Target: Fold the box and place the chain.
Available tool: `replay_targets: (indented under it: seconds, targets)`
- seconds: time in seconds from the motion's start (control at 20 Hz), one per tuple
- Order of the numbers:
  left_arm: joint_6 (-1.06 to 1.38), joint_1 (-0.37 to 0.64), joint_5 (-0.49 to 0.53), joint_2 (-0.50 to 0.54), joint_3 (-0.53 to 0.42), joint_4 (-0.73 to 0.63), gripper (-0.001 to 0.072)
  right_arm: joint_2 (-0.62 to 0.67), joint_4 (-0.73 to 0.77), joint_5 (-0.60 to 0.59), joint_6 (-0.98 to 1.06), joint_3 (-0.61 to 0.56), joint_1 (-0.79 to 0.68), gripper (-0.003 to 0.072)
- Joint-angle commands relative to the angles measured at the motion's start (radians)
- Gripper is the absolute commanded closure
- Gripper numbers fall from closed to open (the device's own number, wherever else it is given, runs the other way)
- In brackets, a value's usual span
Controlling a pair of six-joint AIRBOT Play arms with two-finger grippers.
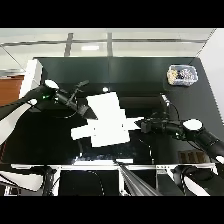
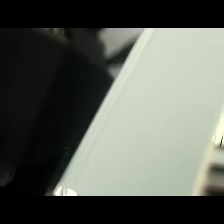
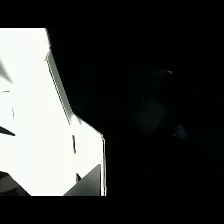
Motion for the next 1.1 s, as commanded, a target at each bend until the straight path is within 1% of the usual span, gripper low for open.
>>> replay_targets:
  seconds: [0.0,0.05,0.1,0.15,0.2,0.25,0.3,0.35,0.4,0.45,0.55,0.6,0.7,0.75,0.8,0.85,0.9,0.95,1.0,1.05]
  targets:
    - [0.093,0.000,-0.055,-0.026,0.027,0.072,0.0380,0.001,0.002,-0.006,0.005,0.000,0.005,0.0673]
    - [0.116,-0.005,-0.052,-0.026,0.027,0.053,0.0431,0.001,0.002,-0.006,0.005,0.000,0.005,0.0674]
    - [0.132,-0.006,-0.048,-0.026,0.027,0.032,0.0443,0.001,0.002,-0.006,0.005,0.000,0.004,0.0673]
    - [0.145,-0.009,-0.047,-0.027,0.027,0.011,0.0470,0.001,0.002,-0.006,0.005,0.000,0.004,0.0673]
    - [0.157,-0.013,-0.048,-0.032,0.027,-0.008,0.0574,0.001,0.002,-0.006,0.005,0.000,0.005,0.0673]
    - [0.171,-0.020,-0.048,-0.039,0.026,-0.017,0.0634,0.001,0.012,-0.006,0.006,0.000,0.005,0.0674]
    - [0.171,-0.025,-0.048,-0.046,0.026,-0.020,0.0644,0.001,0.020,-0.006,0.005,0.000,0.005,0.0673]
    - [0.173,-0.026,-0.047,-0.055,0.027,-0.020,0.0678,0.001,0.023,-0.006,0.005,0.000,0.004,0.0673]
    - [0.173,-0.026,-0.048,-0.063,0.026,-0.023,0.0679,0.001,0.020,-0.007,0.005,0.000,0.004,0.0672]
    - [0.173,-0.025,-0.043,-0.065,0.026,-0.023,0.0680,0.001,0.014,-0.007,0.005,0.000,0.003,0.0648]
    - [0.170,-0.023,-0.041,-0.056,0.027,-0.022,0.0682,0.003,-0.037,0.017,0.006,0.009,-0.021,0.0061]
    - [0.159,-0.022,-0.041,-0.044,0.026,-0.017,0.0683,0.006,-0.090,0.063,0.006,0.026,-0.052,0.0024]
    - [0.152,-0.023,-0.041,0.010,0.016,0.008,0.0685,0.008,-0.267,0.233,0.005,0.117,-0.141,0.0023]
    - [0.154,-0.023,-0.040,0.055,-0.005,0.004,0.0685,0.012,-0.359,0.331,0.005,0.184,-0.182,0.0024]
    - [0.180,-0.023,-0.037,0.103,-0.040,-0.015,0.0685,0.019,-0.431,0.404,0.005,0.243,-0.206,0.0024]
    - [0.229,-0.023,-0.010,0.165,-0.098,-0.055,0.0685,0.029,-0.492,0.450,0.003,0.296,-0.214,0.0024]
    - [0.294,-0.026,0.037,0.221,-0.158,-0.076,0.0684,0.038,-0.534,0.471,-0.029,0.332,-0.214,0.0024]
    - [0.360,-0.034,0.098,0.259,-0.206,-0.075,0.0683,0.042,-0.536,0.475,-0.099,0.345,-0.214,0.0024]
    - [0.470,-0.047,0.163,0.283,-0.246,-0.067,0.0683,0.041,-0.538,0.462,-0.155,0.342,-0.210,0.0024]
    - [0.573,-0.064,0.209,0.289,-0.266,-0.060,0.0683,0.039,-0.559,0.430,-0.190,0.336,-0.195,0.0024]
